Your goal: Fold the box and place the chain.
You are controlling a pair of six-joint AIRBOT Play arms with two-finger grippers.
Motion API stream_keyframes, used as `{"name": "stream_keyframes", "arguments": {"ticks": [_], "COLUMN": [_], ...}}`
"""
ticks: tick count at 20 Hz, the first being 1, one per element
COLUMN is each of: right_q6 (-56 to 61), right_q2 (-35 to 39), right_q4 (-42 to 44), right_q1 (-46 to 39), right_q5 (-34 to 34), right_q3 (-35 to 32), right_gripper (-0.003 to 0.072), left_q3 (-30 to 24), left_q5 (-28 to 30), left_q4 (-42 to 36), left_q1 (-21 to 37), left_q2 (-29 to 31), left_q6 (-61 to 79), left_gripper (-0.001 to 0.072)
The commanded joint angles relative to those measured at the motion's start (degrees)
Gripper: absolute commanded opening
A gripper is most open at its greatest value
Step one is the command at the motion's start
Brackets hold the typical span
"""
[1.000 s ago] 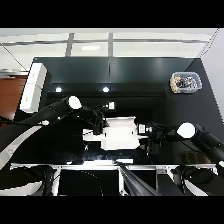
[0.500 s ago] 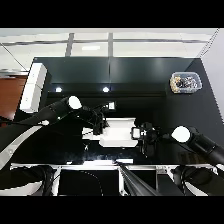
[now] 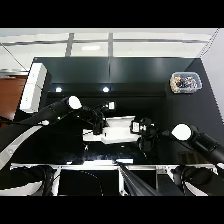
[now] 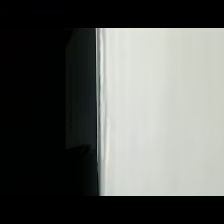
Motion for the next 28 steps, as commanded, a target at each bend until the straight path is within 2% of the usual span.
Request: {"name": "stream_keyframes", "arguments": {"ticks": [1, 4, 8, 11, 17, 23, 28], "right_q6": [0.81, 0.76, 1.53, 0.96, 0.57, -10.08, -16.7], "right_q2": [-1.07, -3.39, -3.56, -3.72, -5.57, -9.49, -10.27], "right_q4": [0.15, -0.2, 0.42, 4.79, 5.75, 15.17, 15.8], "right_q1": [0.07, -0.17, -5.05, -8.26, -10.19, -10.58, -9.46], "right_q5": [-4.11, -5.57, -0.2, 2.64, 1.99, 5.6, 6.62], "right_q3": [2.23, 3.23, 5.27, 5.29, 5.29, 5.25, 4.17], "right_gripper": [0.0663, 0.0663, 0.0663, 0.0662, 0.0662, 0.0662, 0.0663], "left_q3": [-0.02, -0.02, -0.02, -0.02, -0.02, -0.02, 0.0], "left_q5": [-0.07, -0.07, -0.02, -0.02, -0.04, 0.0, 0.04], "left_q4": [0.0, 0.0, 0.0, -0.02, 0.0, 0.0, -0.02], "left_q1": [0.02, 0.02, 0.02, 0.02, 0.02, 0.02, 0.02], "left_q2": [-0.04, -0.04, -0.04, -0.04, -0.04, -0.04, -0.02], "left_q6": [0.0, 0.02, 0.0, 0.02, 0.02, 0.02, 0.0], "left_gripper": [0.0027, 0.0027, 0.0027, 0.0027, 0.0027, 0.0027, 0.0026]}}
